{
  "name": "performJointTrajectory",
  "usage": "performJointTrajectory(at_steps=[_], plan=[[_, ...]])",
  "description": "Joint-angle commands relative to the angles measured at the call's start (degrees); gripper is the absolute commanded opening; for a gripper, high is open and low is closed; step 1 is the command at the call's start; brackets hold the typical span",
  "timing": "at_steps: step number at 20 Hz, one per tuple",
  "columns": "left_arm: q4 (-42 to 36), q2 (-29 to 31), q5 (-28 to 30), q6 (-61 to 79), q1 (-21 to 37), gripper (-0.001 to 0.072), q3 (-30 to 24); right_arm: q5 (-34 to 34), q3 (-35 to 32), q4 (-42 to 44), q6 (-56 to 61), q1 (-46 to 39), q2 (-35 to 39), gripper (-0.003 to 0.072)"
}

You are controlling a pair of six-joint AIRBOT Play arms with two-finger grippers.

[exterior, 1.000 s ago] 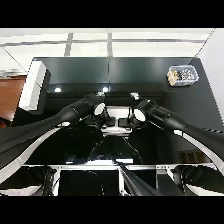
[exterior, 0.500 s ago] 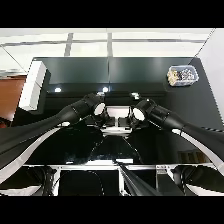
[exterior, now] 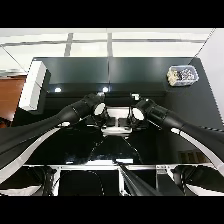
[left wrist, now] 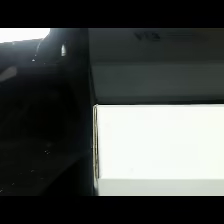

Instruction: Fold the box and place the chain.

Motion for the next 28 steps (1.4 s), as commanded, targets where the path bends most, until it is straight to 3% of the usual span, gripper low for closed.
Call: performJointTrajectory(at_steps=[1, 7, 9, 11, 13, 15, 16, 17, 19, 21, 22, 26, 28], plan=[[0.17, 0.02, -0.24, 0.02, 0.04, 0.0027, 0.00, 3.85, 2.29, -0.61, -2.64, -0.35, 0.63, 0.0344], [0.17, 0.02, -0.24, 0.02, 0.04, 0.0027, 0.00, 15.67, 6.56, -5.29, -14.14, -1.97, 13.64, 0.0344], [0.20, 0.02, -0.26, 0.02, 0.04, 0.0027, 0.00, 16.72, 6.51, -13.97, -14.16, -5.22, 19.28, 0.0344], [0.17, 0.02, -0.26, 0.02, 0.04, 0.0027, 0.00, 16.37, 6.49, -30.27, -14.14, -8.92, 21.27, 0.0343], [0.20, 0.02, -0.26, 0.02, 0.04, 0.0027, 0.00, 8.83, 5.03, -41.22, -14.03, -14.75, 20.87, 0.0343], [0.20, 0.02, -0.26, 0.02, 0.04, 0.0027, 0.00, -7.13, 1.31, -41.00, -12.26, -23.61, 19.71, 0.0344], [0.20, 0.02, -0.26, 0.02, 0.04, 0.0026, 0.00, -13.27, -0.26, -40.70, -9.75, -27.80, 18.08, 0.0387], [0.20, 0.02, -0.26, 0.02, 0.04, 0.0027, 0.00, -18.49, -0.83, -38.45, -7.72, -32.22, 15.21, 0.0703], [0.28, 0.02, -0.26, 0.02, 0.04, 0.0027, 0.00, -27.02, 0.85, -29.07, -8.66, -39.06, 8.15, 0.0720], [0.39, 0.02, -0.24, 0.02, 0.04, 0.0027, 0.00, -27.30, 8.90, -22.84, -10.62, -44.13, -0.66, 0.0720], [0.37, 0.02, -0.26, 0.02, 0.04, 0.0026, 0.00, -24.13, 14.99, -21.68, -12.00, -46.01, -5.44, 0.0720], [0.37, 0.02, -0.28, 0.02, 0.04, 0.0027, 0.00, -3.26, 45.44, -15.50, -11.93, -52.06, -26.36, 0.0720], [0.37, 0.02, -0.28, 0.02, 0.04, 0.0027, 0.00, 3.41, 56.52, -15.72, -11.85, -53.05, -33.99, 0.0720]])
